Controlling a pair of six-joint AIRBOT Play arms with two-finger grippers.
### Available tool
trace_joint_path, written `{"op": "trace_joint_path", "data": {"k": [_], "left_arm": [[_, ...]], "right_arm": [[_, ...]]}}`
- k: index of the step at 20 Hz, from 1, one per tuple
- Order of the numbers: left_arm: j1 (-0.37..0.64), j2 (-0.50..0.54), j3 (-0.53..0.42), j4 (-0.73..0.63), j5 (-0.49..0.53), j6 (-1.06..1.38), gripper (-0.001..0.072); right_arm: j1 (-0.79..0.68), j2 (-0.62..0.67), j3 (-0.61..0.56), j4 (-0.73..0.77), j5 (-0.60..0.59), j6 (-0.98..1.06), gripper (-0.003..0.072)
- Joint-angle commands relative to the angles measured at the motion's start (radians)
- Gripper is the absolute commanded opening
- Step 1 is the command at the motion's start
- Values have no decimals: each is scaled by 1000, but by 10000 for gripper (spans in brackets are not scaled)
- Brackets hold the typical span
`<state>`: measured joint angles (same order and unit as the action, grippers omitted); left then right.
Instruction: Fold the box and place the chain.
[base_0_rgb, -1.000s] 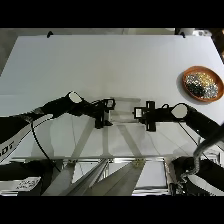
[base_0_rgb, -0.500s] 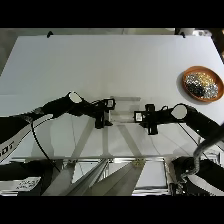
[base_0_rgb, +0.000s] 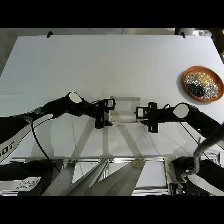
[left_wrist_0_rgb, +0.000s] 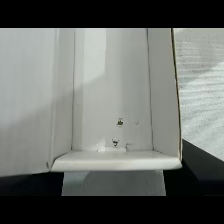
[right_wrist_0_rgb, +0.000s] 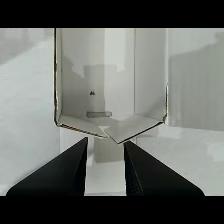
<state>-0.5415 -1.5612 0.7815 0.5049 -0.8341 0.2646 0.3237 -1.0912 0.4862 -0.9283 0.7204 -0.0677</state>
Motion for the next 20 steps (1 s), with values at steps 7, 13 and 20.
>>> {"op": "trace_joint_path", "data": {"k": [7, 13, 20], "left_arm": [[1, 0, 1, 1, 0, 0, 450], [1, 0, 1, 1, 0, 0, 450], [1, 0, 1, 0, 0, 0, 450]], "right_arm": [[2, 0, 0, 25, -18, 2, 218], [50, -4, 0, 70, -70, -34, 154], [67, -5, 0, 100, -90, -47, 154]]}}
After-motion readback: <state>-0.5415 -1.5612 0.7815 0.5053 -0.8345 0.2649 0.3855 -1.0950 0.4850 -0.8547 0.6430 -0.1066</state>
